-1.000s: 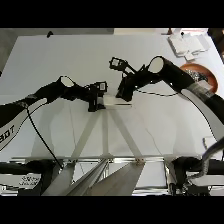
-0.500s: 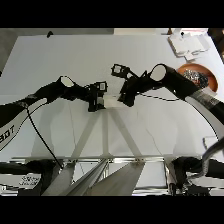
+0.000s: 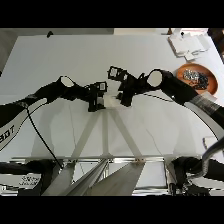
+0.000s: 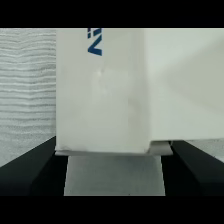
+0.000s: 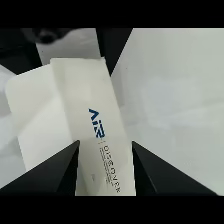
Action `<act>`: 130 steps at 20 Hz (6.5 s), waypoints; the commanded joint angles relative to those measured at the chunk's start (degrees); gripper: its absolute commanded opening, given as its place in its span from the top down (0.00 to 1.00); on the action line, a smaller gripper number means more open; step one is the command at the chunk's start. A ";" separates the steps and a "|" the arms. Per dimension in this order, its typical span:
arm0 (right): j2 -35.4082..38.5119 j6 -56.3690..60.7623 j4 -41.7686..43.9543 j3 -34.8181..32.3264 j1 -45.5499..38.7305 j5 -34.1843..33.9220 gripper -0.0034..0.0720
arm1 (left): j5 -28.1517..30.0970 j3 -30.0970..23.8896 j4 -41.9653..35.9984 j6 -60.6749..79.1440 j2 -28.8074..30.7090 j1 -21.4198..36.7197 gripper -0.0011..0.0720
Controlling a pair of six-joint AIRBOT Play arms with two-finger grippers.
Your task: Fold the box and place the chain.
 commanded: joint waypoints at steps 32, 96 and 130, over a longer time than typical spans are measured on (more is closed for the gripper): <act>4.13 -3.87 0.20 -9.31 0.61 -10.82 0.34 | 0.02 0.02 0.02 -0.07 0.02 0.04 0.47; -3.10 12.33 34.62 -11.52 1.77 -8.55 0.94 | 0.04 0.02 0.00 -0.07 0.02 0.04 0.47; 5.05 9.05 31.93 -21.44 -13.75 0.28 0.94 | 0.02 0.02 0.02 -0.07 0.02 0.04 0.47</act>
